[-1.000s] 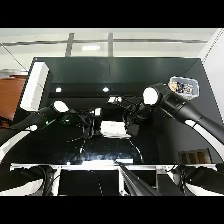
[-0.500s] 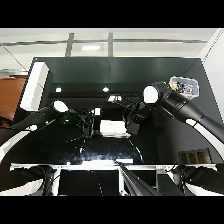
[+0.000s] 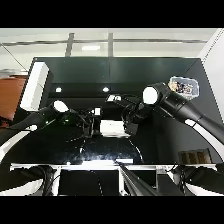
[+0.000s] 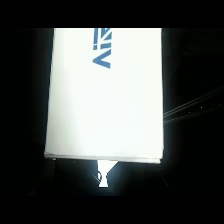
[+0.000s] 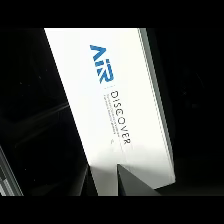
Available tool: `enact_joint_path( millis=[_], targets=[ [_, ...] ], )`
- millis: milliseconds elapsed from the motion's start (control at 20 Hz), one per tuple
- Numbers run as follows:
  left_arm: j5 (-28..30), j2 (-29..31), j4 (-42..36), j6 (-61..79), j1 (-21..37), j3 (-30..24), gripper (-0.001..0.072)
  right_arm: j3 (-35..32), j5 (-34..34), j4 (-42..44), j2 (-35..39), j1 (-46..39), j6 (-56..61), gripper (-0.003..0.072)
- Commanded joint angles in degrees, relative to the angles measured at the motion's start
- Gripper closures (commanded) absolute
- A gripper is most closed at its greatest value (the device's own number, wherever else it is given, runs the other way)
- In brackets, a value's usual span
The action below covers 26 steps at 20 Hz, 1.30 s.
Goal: Fold the box and place the chain.
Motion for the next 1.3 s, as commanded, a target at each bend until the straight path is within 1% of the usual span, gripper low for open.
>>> enact_joint_path(
  millis=[0, 300, 550, 650, 750, 800, 850, 900, 1000, 1150, 1250],
  targets=[
    [-0.1, 0.0, 0.0, 0.0, 0.0, 0.0, 0.0296, -0.3, -0.2, 0.2, -0.2, 0.0, 0.0, 0.0479],
    [-0.1, 0.0, 0.0, 0.0, 0.0, 0.0, 0.0297, 0.0, -0.1, 1.0, 0.0, 0.0, 0.2, 0.0480],
    [-0.1, 0.0, 0.0, 0.0, 0.0, 0.0, 0.0297, 2.0, -0.1, 1.0, 1.7, -1.5, 6.0, 0.0480],
    [-0.1, 0.0, 0.0, 0.0, 0.0, 0.0, 0.0297, 2.0, 2.7, 1.1, 3.2, -3.9, 9.3, 0.0480],
    [-0.1, 0.0, 0.0, 0.0, 0.0, 0.0, 0.0297, 1.9, 8.6, 1.1, 4.4, -7.6, 13.4, 0.0486],
    [-0.1, 0.0, 0.0, 0.0, 0.0, 0.0, 0.0297, 1.8, 11.5, 1.9, 5.0, -10.1, 15.4, 0.0672],
    [-0.1, 0.0, 0.0, 0.0, 0.0, 0.0, 0.0297, 1.0, 12.3, 3.6, 5.7, -12.4, 17.7, 0.0660],
    [-0.1, 0.0, 0.0, 0.0, 0.0, 0.0, 0.0296, -0.7, 10.5, 5.8, 6.6, -14.8, 19.8, 0.0660],
    [-0.1, 0.0, 0.0, 0.0, 0.0, 0.0, 0.0297, -5.1, 2.6, 13.1, 7.9, -17.7, 25.2, 0.0661],
    [-0.1, 0.0, 0.0, 0.0, 0.0, 0.0, 0.0296, -12.1, -9.5, 30.8, 7.8, -16.6, 25.4, 0.0660],
    [-0.1, 0.0, 0.0, 0.0, 0.0, 0.0, 0.0297, -14.8, -14.8, 32.8, 7.6, -14.6, 26.9, 0.0661]
  ],
)
